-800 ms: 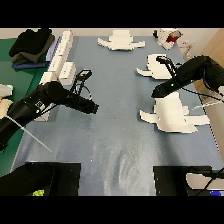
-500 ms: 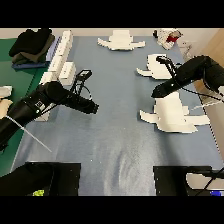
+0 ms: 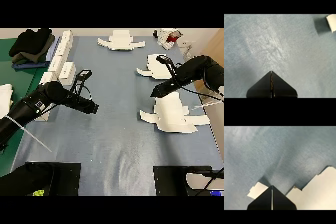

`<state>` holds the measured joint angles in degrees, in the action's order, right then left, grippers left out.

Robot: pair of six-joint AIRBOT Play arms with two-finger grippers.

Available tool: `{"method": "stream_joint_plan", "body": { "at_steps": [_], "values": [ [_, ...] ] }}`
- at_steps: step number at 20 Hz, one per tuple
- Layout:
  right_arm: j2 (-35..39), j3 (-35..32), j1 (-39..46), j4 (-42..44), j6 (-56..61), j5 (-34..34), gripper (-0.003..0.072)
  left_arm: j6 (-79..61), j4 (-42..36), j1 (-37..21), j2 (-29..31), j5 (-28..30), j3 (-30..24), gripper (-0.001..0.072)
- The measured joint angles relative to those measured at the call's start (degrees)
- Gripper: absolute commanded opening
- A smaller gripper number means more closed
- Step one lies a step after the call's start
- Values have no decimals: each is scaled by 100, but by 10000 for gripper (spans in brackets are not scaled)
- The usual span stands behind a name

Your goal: Fold the box.

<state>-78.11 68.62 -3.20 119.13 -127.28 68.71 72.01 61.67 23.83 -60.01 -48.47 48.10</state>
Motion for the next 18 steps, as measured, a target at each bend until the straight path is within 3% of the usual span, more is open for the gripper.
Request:
{"method": "stream_joint_plan", "body": {
  "at_steps": [3, 7, 8, 9, 10, 15, 18],
  "values": [
    [0, 0, -15, 560, 345, -72, 2, 2, 2, 0, 0, -2, 0, 14],
    [-2, 17, -26, 868, 1932, -240, 9, 2, -70, 4, 0, 57, 0, 14],
    [-4, 76, 13, 826, 2332, -280, 146, 0, -133, 7, 0, 101, 0, 14],
    [-4, 210, 120, 612, 2736, -319, 329, 0, -236, 7, 0, 133, 0, 14],
    [-4, 382, 273, 256, 3095, -308, 355, 2, -334, 7, 0, 162, 0, 14],
    [-120, 1283, 1808, -2430, 4109, 455, 354, 2, -822, 13, -4, 267, 0, 16],
    [-448, 1458, 3058, -2645, 3770, 837, 354, 4, -1099, 13, -4, 278, 0, 15]
  ]
}}
